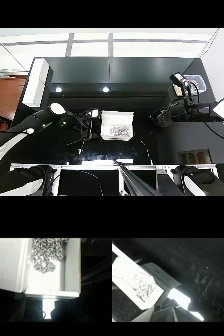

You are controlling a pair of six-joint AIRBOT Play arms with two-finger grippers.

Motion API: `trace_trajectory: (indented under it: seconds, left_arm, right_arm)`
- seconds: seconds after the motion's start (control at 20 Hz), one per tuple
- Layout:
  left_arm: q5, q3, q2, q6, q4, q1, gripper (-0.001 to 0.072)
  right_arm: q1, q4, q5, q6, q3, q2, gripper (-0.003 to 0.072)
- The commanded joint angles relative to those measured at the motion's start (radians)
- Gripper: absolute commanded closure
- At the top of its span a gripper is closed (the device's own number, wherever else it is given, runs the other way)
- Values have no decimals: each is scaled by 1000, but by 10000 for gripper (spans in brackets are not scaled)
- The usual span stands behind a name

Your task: Fold the box and place the chain.

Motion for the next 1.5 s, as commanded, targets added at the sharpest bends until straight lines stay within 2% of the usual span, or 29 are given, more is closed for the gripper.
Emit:
trace_trajectory:
  seconds: [0.0, 0.15, 0.7, 0.75, 0.8, 0.85, 1.0, 1.05, 1.1, 1.3, 1.45]
  left_arm:
    - [17, 0, -1, 0, -23, -26, -2]
    - [66, 1, -7, 0, -31, -52, -1]
    - [68, 7, -11, 18, -75, -72, 9]
    - [69, 7, -11, 18, -74, -73, 80]
    - [69, 7, -11, 19, -74, -72, 239]
    - [70, 7, -11, 19, -74, -72, 357]
    - [73, 7, -11, 19, -74, -72, 366]
    - [82, 7, -11, 18, -74, -72, 367]
    - [94, 7, -11, 18, -74, -72, 367]
    - [105, 7, -10, 18, -74, -72, 372]
    - [144, 8, -10, 3, -76, -72, 371]
  right_arm:
    - [0, 0, -1, 0, 0, 1, 399]
    - [0, 0, -1, 0, 0, 1, 399]
    - [1, 0, -17, 0, 0, 1, 399]
    - [1, -2, -27, -1, 0, 1, 399]
    - [1, -4, -45, -1, 0, 1, 399]
    - [0, -9, -71, -1, 0, 1, 399]
    - [3, 10, -209, 26, -23, -2, 397]
    - [3, 32, -268, 80, -32, -17, 247]
    - [3, 66, -295, 90, -24, -45, 29]
    - [16, 132, -336, 50, 99, -255, 32]
    - [109, 163, -335, -99, 165, -406, 36]
